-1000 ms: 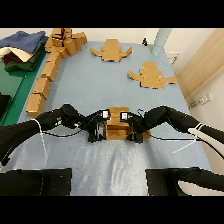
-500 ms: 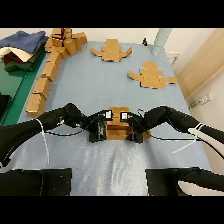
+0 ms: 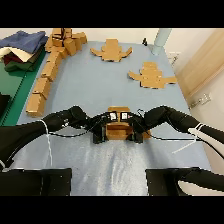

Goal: Fold the box.

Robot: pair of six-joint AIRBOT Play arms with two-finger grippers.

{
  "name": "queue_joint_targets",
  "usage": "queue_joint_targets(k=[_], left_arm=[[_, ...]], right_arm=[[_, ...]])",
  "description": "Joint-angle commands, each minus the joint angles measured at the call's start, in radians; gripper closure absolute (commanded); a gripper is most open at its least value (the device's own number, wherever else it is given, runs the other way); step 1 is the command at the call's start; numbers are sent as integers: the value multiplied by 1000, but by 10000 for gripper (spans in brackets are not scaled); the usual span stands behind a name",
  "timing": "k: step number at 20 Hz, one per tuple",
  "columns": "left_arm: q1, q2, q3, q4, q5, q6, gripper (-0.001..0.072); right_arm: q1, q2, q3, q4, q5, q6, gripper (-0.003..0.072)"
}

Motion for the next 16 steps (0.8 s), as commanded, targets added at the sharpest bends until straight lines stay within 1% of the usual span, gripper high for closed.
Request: queue_joint_targets(k=[1,4,5,6,7,16], left_arm=[[-18,-5,0,25,29,-15,14],[-26,-5,0,29,31,-15,16],[-26,-5,0,35,31,-15,80],[-26,-5,0,52,29,-15,246],[-26,-5,0,64,30,-16,270],[-27,-5,0,64,29,-14,269]], right_arm=[[1,0,0,0,0,0,124],[1,0,0,0,0,0,124],[1,0,0,0,0,0,124],[1,0,0,0,0,0,124],[1,0,0,0,0,0,124],[1,0,0,0,0,0,124]])
